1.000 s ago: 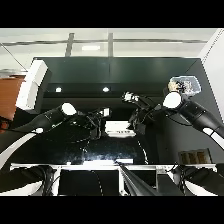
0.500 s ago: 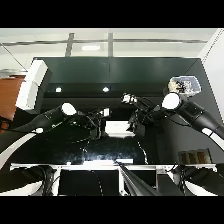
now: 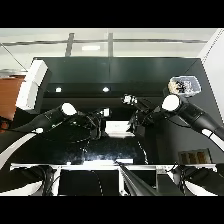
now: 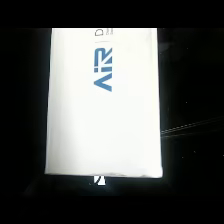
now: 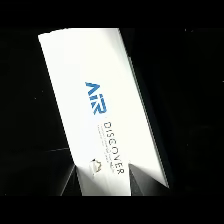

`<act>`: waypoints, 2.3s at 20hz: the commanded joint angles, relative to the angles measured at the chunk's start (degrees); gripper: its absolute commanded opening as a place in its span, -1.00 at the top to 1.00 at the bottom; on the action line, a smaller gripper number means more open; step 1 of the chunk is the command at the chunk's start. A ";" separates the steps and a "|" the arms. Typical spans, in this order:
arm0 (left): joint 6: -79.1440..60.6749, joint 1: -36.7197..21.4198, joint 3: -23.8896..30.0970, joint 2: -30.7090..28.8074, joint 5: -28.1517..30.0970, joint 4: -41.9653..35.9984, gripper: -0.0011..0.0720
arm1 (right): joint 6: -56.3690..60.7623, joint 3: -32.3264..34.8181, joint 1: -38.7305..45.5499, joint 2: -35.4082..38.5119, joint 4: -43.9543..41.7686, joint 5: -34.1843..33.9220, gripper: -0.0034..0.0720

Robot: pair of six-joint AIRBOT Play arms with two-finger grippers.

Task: Fold the box and place the chain.

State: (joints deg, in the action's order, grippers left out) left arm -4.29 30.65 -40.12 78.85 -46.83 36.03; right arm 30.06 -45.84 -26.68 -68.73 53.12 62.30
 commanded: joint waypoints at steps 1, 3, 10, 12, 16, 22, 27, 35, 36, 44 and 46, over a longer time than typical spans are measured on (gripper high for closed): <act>0.04 0.04 0.02 0.04 0.04 -0.02 -0.34 | 0.37 0.46 0.02 -0.04 -0.33 -1.49 -0.15; 0.04 0.04 0.02 0.04 0.04 -0.02 -0.34 | 0.85 -1.07 0.28 0.04 -1.01 -0.87 -0.15; 0.04 0.04 0.02 0.04 0.04 -0.02 -0.34 | 16.70 -5.22 12.24 4.79 -1.22 12.39 -0.06; 0.04 0.04 0.02 0.04 0.04 -0.02 -0.34 | 22.38 -4.04 17.27 4.74 -3.91 18.86 0.85; 0.02 0.04 0.02 0.04 0.07 -0.02 -0.34 | 30.58 5.81 18.71 4.37 -20.17 13.25 0.86; 0.02 0.04 0.02 0.04 0.09 -0.02 -0.34 | 31.12 10.45 11.34 0.44 -32.81 0.57 0.86; 0.02 0.04 0.02 0.04 0.09 -0.02 -0.34 | 31.69 10.47 8.96 -3.48 -31.45 -1.88 0.86; 0.02 0.04 0.02 0.04 0.09 -0.02 -0.34 | 31.69 10.56 8.35 -6.91 -27.74 -3.06 0.86; 0.02 0.04 0.02 0.04 0.09 -0.02 -0.34 | 31.65 10.56 8.35 -6.91 -27.76 -3.04 0.86; 0.02 0.04 0.02 0.04 0.11 -0.04 -0.34 | 28.00 9.01 12.46 -3.80 -33.66 4.42 0.86; 0.02 0.04 0.00 0.02 0.15 -0.04 -0.35 | 28.00 8.98 16.06 -0.24 -34.49 6.84 0.86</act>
State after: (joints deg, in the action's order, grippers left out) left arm -4.14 30.65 -40.12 78.85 -46.76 35.94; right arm 58.83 -36.53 -14.06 -72.18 21.85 64.69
